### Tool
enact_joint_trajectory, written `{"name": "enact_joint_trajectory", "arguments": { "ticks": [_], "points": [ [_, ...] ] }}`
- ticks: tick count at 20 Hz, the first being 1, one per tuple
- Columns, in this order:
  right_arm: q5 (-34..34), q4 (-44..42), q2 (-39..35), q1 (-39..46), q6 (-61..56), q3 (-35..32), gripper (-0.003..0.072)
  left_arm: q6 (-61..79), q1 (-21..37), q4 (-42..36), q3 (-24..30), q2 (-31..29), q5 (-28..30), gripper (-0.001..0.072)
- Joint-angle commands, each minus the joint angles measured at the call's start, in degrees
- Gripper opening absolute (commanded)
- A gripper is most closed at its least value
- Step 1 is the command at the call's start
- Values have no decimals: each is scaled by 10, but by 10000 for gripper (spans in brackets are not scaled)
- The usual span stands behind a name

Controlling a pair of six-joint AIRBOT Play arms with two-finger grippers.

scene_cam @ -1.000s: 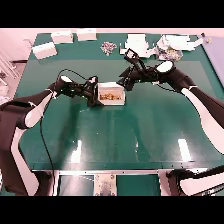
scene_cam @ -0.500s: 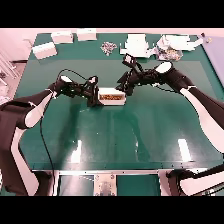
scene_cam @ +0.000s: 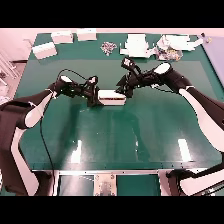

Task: Fold the box and place the chain.

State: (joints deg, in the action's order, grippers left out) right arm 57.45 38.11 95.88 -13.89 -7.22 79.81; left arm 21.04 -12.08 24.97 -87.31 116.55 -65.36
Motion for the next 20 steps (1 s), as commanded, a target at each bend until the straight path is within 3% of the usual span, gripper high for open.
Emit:
{"name": "enact_joint_trajectory", "arguments": {
  "ticks": [1,2,4,9,20],
  "points": [
    [1,1,5,-1,8,0,353,0,0,0,0,0,0,630],
    [0,2,6,-1,10,0,353,0,0,0,0,0,0,630],
    [0,4,7,-1,20,0,272,0,0,0,0,0,0,630],
    [1,25,7,-1,22,0,211,0,0,0,0,0,0,630],
    [23,29,7,-5,23,0,212,0,0,0,0,0,0,630]
  ]
}}
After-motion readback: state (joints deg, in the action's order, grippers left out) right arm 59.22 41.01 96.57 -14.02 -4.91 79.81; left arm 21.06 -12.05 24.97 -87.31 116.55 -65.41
